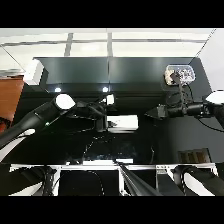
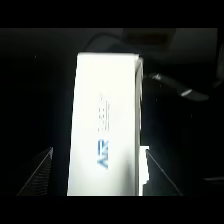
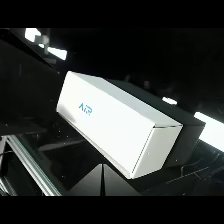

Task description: Fold the box and place the chain.

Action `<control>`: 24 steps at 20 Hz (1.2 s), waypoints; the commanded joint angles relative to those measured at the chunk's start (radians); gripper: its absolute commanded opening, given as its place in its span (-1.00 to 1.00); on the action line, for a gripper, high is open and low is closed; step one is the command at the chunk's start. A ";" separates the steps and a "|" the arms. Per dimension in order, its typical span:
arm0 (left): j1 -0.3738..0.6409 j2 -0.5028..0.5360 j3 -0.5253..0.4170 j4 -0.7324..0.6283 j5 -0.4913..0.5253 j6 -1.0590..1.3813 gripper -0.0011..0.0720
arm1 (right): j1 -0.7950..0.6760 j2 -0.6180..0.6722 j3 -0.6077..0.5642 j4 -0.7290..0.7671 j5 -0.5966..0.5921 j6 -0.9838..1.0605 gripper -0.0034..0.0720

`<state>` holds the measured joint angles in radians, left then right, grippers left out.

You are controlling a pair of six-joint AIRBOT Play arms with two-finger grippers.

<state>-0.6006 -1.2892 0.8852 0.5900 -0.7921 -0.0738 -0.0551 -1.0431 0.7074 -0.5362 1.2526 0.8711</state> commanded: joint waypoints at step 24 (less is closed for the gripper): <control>-0.048 -0.271 0.152 -0.023 -0.091 0.001 0.96 | -0.144 0.001 0.001 -0.068 -0.094 0.000 -0.87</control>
<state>-0.6483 -1.5570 1.0359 0.5678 -0.8742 -0.1406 -0.1986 -1.0431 0.7074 -0.6029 1.1599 0.8707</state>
